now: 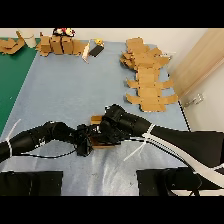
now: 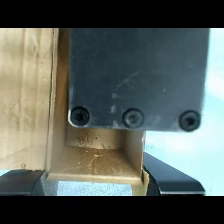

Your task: Fold the box.

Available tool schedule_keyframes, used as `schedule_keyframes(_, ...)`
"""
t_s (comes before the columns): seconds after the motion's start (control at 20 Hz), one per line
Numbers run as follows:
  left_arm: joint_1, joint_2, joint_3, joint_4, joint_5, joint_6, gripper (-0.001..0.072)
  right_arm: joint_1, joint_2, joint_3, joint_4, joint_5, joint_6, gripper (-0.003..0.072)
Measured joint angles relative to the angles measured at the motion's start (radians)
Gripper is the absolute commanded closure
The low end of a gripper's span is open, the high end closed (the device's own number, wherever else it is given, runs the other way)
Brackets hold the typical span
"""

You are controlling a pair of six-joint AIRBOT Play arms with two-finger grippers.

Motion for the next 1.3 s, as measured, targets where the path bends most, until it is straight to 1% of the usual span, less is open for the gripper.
schedule_keyframes(0.05, 0.0, 0.0, 0.0, 0.0, 0.0, 0.0, 0.025, 0.001, 0.0, 0.0, 0.0, -0.001, 0.0, 0.0498)
schedule_keyframes(0.1, 0.0, 0.0, 0.0, 0.0, 0.0, 0.002, 0.025, 0.002, -0.002, -0.001, 0.002, -0.005, -0.005, 0.0398)
schedule_keyframes(0.15, 0.0, 0.0, 0.0, 0.0, 0.0, 0.004, 0.025, 0.003, -0.002, -0.001, 0.005, -0.002, -0.005, 0.038)
schedule_keyframes(0.45, 0.0, 0.0, 0.0, 0.0, 0.0, 0.003, 0.025, 0.004, 0.024, 0.005, 0.0, -0.018, -0.001, 0.0372)
schedule_keyframes(0.5, 0.0, 0.0, 0.0, 0.0, 0.0, 0.003, 0.025, 0.004, 0.029, 0.005, -0.003, -0.023, 0.0, 0.0269)
schedule_keyframes(0.55, 0.0, 0.0, 0.0, 0.0, 0.0, 0.002, 0.025, 0.004, 0.032, 0.006, -0.003, -0.025, 0.0, 0.0256)
schedule_keyframes(0.9, 0.0, 0.0, 0.0, 0.0, 0.0, 0.002, 0.025, 0.004, 0.021, 0.006, -0.019, -0.004, 0.011, 0.0242)
schedule_keyframes(1.0, 0.0, 0.0, 0.0, 0.0, 0.0, 0.002, 0.025, 0.004, 0.004, 0.006, -0.021, 0.001, 0.014, 0.0262)
schedule_keyframes(1.1, 0.0, 0.0, 0.0, 0.0, 0.0, 0.0, 0.025, 0.003, -0.01, 0.006, -0.026, 0.004, 0.018, 0.0458)
schedule_keyframes(1.2, 0.0, 0.0, 0.0, 0.0, 0.0, 0.0, 0.025, 0.003, -0.018, 0.006, -0.026, 0.008, 0.019, 0.0607)
schedule_keyframes(1.3, 0.0, 0.0, 0.0, 0.0, 0.0, -0.001, 0.025, 0.003, -0.022, 0.006, -0.03, 0.012, 0.024, 0.0679)
